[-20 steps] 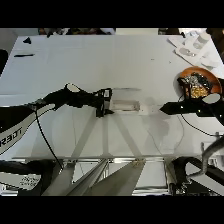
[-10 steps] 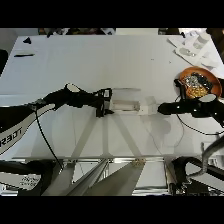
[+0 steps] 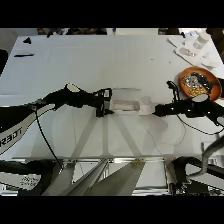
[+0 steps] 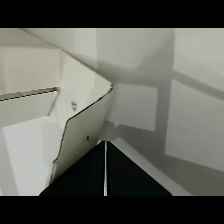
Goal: Fold the box and place the chain.
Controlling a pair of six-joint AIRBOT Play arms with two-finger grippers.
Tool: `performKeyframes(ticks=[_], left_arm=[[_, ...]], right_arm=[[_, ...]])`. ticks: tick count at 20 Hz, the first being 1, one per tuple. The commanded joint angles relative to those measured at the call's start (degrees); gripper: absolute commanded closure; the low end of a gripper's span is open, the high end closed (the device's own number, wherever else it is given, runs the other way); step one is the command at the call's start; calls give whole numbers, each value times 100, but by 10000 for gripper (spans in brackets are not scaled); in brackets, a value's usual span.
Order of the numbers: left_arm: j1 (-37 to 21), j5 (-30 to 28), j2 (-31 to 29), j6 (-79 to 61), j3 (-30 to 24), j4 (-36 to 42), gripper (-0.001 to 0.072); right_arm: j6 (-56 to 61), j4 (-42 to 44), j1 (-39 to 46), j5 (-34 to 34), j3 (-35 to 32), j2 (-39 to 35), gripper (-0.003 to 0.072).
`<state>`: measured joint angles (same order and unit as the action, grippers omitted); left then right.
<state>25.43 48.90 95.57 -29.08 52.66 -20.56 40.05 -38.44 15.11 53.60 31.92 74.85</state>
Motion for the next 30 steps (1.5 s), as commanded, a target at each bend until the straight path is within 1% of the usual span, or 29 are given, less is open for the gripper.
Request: performKeyframes(ticks=[1,4,5,6,7,11,12,18,21,22,24,30], left_arm=[[2,-2,2,-2,-2,0,362],[2,-2,2,-2,-2,0,362],[2,0,2,-2,-2,0,362],[2,-2,2,-2,-2,0,362],[2,-2,2,-2,-2,0,362],[2,-2,2,-2,-2,0,362],[2,-2,2,-2,-2,0,362],[2,-2,2,-2,-2,0,362],[2,0,2,-2,-2,0,362],[2,-2,2,-2,-2,0,362],[2,-2,2,-2,-2,0,362],[2,-2,2,-2,-2,0,362]], right_arm=[[-35,330,-431,-68,-2,22,683],[-337,986,-426,98,-2,15,681],[-348,1130,-426,133,0,15,658],[-352,1226,-426,144,0,15,550],[-352,1283,-426,142,0,15,483],[-350,1287,-426,199,0,15,478],[-350,1287,-426,260,0,15,447],[-350,1279,-426,334,13,-44,445],[-350,1279,-426,166,13,-216,448],[-343,1279,-426,116,15,-286,452],[-297,1279,-426,107,28,-363,490],[-284,1281,-426,188,28,-365,488]])
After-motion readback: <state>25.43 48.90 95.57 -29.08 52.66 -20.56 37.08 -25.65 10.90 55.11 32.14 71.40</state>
